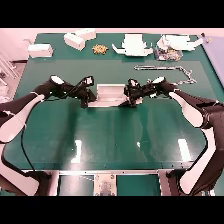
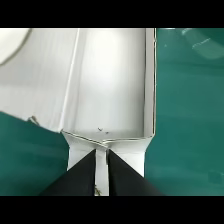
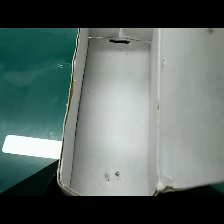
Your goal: Fold the box and place the chain.
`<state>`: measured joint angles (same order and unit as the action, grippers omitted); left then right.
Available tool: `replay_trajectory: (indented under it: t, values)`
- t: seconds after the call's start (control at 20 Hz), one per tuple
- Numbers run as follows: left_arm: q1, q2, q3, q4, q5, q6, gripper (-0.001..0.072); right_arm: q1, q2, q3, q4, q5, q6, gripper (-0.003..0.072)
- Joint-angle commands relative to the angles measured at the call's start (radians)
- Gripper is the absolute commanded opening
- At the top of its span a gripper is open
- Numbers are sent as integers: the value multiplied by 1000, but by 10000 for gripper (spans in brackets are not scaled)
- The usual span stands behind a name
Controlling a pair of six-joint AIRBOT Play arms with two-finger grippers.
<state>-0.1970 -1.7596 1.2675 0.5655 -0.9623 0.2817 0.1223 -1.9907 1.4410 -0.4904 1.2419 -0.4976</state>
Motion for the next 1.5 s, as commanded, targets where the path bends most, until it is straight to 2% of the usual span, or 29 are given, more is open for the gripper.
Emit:
replay_trajectory:
  t: [0.0,0.25,0.35,0.5,0.55,0.6,0.65,0.9,1.0,1.3,1.35,1.45]
  values:
    - [-8,-1,0,-36,10,16,111,0,0,0,0,0,0,476]
    - [-37,-7,0,-50,6,23,113,1,0,0,0,0,0,476]
    - [-59,-7,0,-51,26,40,196,0,0,0,0,0,0,475]
    - [-62,-7,0,-50,50,40,193,0,0,0,0,0,0,476]
    - [-62,-7,0,-50,50,40,222,0,0,0,0,0,0,476]
    - [-62,-7,0,-51,57,39,409,1,0,0,0,0,0,476]
    - [-62,-7,0,-52,63,37,496,1,0,0,0,0,0,475]
    - [-62,-7,0,-51,73,38,505,1,0,0,0,0,0,475]
    - [-62,-7,0,-51,76,39,720,0,0,0,0,0,0,476]
    - [-62,-7,0,-50,69,41,711,1,0,0,0,0,0,476]
    - [-62,-7,0,-49,73,42,591,1,0,0,0,0,-1,476]
    - [-62,-6,0,-42,93,62,292,0,0,0,0,0,0,476]
